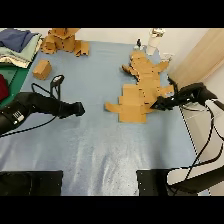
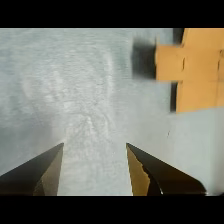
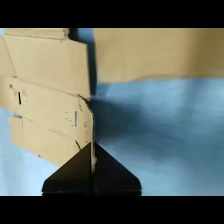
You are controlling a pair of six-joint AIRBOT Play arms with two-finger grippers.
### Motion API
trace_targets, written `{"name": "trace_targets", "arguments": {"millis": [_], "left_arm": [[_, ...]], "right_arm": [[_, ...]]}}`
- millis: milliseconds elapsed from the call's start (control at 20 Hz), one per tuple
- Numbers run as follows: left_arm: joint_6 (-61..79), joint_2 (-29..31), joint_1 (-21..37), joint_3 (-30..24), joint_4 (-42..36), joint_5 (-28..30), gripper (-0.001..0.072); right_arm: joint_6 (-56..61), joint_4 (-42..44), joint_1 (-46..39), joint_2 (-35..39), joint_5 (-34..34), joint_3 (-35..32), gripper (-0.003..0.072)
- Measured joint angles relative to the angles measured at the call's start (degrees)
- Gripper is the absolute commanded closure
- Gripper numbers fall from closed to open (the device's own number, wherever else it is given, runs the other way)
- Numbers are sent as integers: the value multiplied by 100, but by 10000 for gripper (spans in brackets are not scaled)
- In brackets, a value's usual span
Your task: Fold the box.
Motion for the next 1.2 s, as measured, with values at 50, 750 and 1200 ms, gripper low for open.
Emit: {"name": "trace_targets", "arguments": {"millis": [50, 750, 1200], "left_arm": [[203, 0, 190, 7, -203, 160, 97], [2533, -848, 1047, 9, -2144, 1158, 98], [3445, -1777, 1047, 11, -3012, 1204, 98]], "right_arm": [[-7, 83, 94, 127, 98, -295, 690], [133, 1071, 2612, 3449, 1469, -3910, 689], [511, 1121, 2959, 4258, 1628, -4240, 689]]}}
